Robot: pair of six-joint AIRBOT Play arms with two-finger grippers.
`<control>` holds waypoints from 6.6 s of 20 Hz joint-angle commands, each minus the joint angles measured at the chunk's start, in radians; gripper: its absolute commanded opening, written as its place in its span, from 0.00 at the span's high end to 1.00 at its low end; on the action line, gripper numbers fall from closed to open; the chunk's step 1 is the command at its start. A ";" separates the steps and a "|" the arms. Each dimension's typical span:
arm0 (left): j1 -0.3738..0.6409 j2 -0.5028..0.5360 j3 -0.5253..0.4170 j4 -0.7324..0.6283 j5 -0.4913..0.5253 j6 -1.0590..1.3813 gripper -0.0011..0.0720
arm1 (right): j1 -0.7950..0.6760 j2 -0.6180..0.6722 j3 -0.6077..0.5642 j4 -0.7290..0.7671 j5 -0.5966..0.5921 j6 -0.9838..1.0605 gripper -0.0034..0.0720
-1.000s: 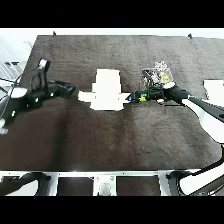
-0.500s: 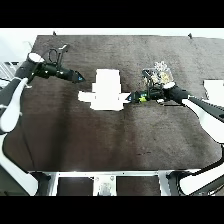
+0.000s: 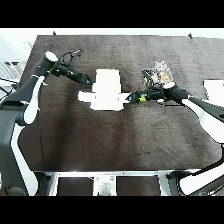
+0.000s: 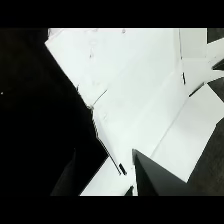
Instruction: Fold the box and place the chain.
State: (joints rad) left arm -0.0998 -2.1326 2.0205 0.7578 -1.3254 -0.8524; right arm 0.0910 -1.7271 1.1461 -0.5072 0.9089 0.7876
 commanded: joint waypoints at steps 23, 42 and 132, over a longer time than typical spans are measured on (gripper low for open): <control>-0.051 -0.099 0.017 -0.124 0.019 0.050 0.67 | 0.000 0.000 0.001 -0.002 0.015 -0.007 0.94; -0.051 -0.050 -0.060 -0.178 -0.182 0.631 0.97 | -0.220 0.045 0.000 0.049 0.088 -0.008 0.44; -0.053 0.111 -0.520 -0.403 0.147 1.159 0.96 | 0.224 0.275 -0.254 -0.293 -0.285 -0.826 0.10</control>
State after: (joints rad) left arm -0.1535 -2.0209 1.5005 0.3546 -1.1782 0.3065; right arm 0.3042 -1.4380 0.8936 -0.8215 0.6910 -0.0399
